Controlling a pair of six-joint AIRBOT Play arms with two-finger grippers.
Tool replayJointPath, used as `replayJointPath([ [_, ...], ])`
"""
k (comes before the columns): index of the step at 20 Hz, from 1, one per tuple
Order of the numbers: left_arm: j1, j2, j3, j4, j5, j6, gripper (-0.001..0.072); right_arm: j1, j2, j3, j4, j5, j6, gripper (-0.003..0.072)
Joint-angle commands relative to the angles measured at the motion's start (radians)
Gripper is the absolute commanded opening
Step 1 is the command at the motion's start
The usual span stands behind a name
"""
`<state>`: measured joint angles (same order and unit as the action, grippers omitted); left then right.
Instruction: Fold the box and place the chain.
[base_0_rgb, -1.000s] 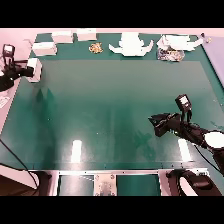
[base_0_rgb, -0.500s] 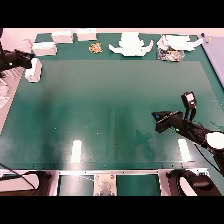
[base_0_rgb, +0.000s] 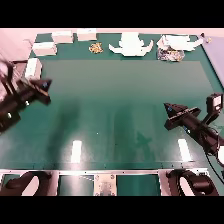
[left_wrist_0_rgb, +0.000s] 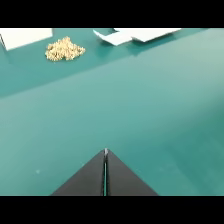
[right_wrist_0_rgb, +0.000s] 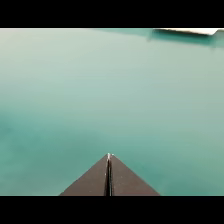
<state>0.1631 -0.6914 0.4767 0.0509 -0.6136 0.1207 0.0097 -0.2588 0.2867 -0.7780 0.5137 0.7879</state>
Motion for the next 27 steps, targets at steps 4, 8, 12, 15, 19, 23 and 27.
replayJointPath([
  [4, -0.115, 0.262, -0.332, -0.162, 0.074, 0.125, 0.0012, 0.000, 0.167, -0.149, -0.124, -0.045, 0.006, -0.0004],
  [8, -0.156, 0.270, -0.404, -0.174, 0.109, 0.146, 0.0013, 0.000, 0.220, -0.215, -0.114, -0.080, 0.006, -0.0001],
  [12, -0.156, 0.270, -0.419, -0.180, 0.107, 0.140, 0.0019, 0.000, 0.220, -0.222, -0.106, -0.046, 0.021, 0.0000],
  [15, -0.156, 0.270, -0.418, -0.181, 0.108, 0.142, 0.0020, 0.000, 0.220, -0.222, -0.106, -0.042, 0.020, 0.0000],
  [19, -0.156, 0.270, -0.418, -0.181, 0.107, 0.142, 0.0019, 0.000, 0.220, -0.222, -0.106, -0.042, 0.020, 0.0000],
  [23, -0.156, 0.270, -0.418, -0.180, 0.107, 0.142, 0.0020, 0.000, 0.220, -0.222, -0.106, -0.042, 0.020, 0.0001],
  [27, -0.156, 0.270, -0.418, -0.181, 0.107, 0.142, 0.0020, 0.000, 0.220, -0.222, -0.106, -0.042, 0.020, 0.0000],
])
